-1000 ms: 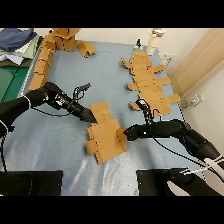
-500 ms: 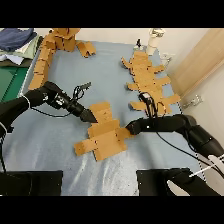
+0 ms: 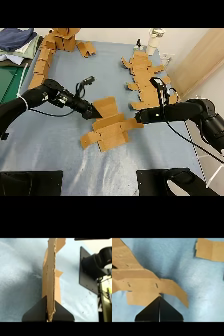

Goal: Fold the box.

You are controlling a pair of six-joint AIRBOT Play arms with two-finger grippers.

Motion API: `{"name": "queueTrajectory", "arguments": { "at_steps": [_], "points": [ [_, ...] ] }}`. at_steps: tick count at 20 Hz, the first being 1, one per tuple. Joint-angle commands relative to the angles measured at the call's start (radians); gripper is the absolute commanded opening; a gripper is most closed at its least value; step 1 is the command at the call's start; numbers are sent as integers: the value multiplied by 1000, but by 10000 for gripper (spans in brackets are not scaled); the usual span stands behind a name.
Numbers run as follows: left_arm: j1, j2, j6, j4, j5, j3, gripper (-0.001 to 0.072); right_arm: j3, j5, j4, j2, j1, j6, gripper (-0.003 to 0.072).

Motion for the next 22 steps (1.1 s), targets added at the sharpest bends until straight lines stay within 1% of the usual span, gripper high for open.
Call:
{"name": "queueTrajectory", "arguments": {
  "at_steps": [1,3,6,8,11,13,15,18,22],
  "points": [
    [-94,6,63,130,54,0,11,11,-27,34,2,5,40,1],
    [-134,6,80,152,63,0,11,8,-27,11,2,5,73,1],
    [-151,21,93,145,102,0,10,-20,-32,12,2,6,86,1],
    [-152,54,93,145,132,0,10,-57,-33,12,2,6,86,1],
    [-158,137,106,152,184,-4,10,-105,-16,11,2,6,88,1],
    [-171,188,116,158,227,-42,10,-112,-10,-25,2,6,129,1],
    [-193,212,116,171,264,-98,10,-112,-2,-89,11,5,181,2],
    [-225,212,116,171,320,-172,10,-112,6,-143,33,6,225,1],
    [-274,212,116,175,377,-219,10,-112,8,-146,61,6,225,1]
  ]
}}
